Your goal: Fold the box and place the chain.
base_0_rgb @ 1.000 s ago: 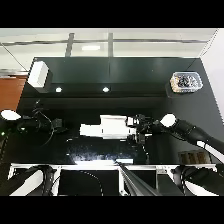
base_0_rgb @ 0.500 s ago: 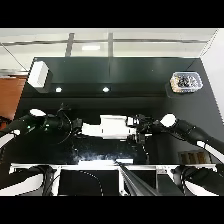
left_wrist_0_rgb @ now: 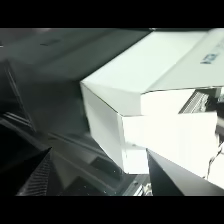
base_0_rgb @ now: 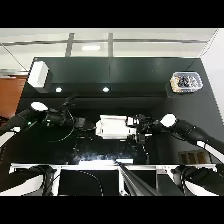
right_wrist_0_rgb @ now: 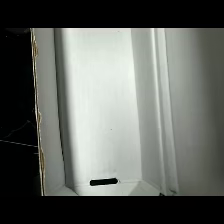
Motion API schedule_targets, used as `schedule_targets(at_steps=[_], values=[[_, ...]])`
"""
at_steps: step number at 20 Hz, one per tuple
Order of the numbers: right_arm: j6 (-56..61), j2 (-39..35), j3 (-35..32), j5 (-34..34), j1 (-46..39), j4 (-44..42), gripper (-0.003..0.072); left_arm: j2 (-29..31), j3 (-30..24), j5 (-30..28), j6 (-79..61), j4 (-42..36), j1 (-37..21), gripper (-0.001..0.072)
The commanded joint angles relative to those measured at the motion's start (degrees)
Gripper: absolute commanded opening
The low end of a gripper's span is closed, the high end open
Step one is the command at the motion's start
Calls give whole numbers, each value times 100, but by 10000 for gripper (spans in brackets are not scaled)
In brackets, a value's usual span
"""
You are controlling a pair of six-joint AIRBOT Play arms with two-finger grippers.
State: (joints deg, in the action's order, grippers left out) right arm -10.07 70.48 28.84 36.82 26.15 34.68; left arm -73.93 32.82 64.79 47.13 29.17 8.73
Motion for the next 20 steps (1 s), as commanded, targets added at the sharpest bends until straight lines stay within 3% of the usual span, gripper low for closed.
schedule_targets(at_steps=[1,6,11,14,20], values=[[0,4,-4,2,4,0,435,50,87,-424,256,72,505,705],[0,4,-4,0,4,0,435,55,94,-1681,780,127,1241,704],[0,4,-4,2,4,0,435,55,289,-1873,1298,525,1565,701],[0,4,-4,0,4,0,435,52,590,-1989,2566,1764,1989,691],[0,4,-4,0,4,0,435,20,1445,-1694,6653,5276,3353,672]])
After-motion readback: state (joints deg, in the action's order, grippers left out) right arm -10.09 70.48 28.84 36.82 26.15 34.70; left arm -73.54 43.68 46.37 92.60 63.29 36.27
